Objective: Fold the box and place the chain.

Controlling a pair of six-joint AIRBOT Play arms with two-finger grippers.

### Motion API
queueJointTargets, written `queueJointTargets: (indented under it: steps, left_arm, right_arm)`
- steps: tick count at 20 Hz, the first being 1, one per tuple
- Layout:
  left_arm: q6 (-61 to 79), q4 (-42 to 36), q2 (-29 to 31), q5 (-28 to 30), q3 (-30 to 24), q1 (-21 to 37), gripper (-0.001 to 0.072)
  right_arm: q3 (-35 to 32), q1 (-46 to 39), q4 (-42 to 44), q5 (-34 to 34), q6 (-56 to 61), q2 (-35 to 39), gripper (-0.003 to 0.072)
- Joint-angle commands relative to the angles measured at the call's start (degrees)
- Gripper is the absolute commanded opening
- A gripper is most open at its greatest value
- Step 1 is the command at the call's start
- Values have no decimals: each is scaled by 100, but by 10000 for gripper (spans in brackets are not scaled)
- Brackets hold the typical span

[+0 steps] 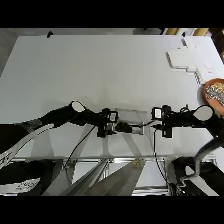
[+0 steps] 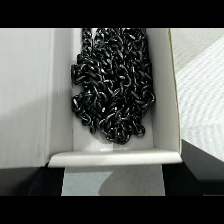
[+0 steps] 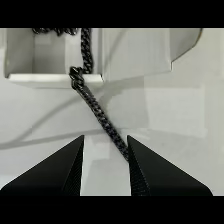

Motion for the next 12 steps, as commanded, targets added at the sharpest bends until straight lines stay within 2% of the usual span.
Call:
queueJointTargets:
  steps: [1, 6, 8, 12]
  left_arm:
    - [2, 0, 4, 0, 7, 2, 402]
    - [2, 0, 4, 0, 7, 2, 402]
    - [2, 0, 4, 0, 7, 2, 402]
    - [2, 0, 4, 0, 7, 2, 402]
  right_arm:
    - [-31, -20, -50, -503, -289, -483, 310]
    - [-33, -20, -57, -535, -614, -907, 289]
    - [-33, -20, -175, -557, -614, -990, 161]
    - [-31, -17, -181, -485, -560, -892, 16]
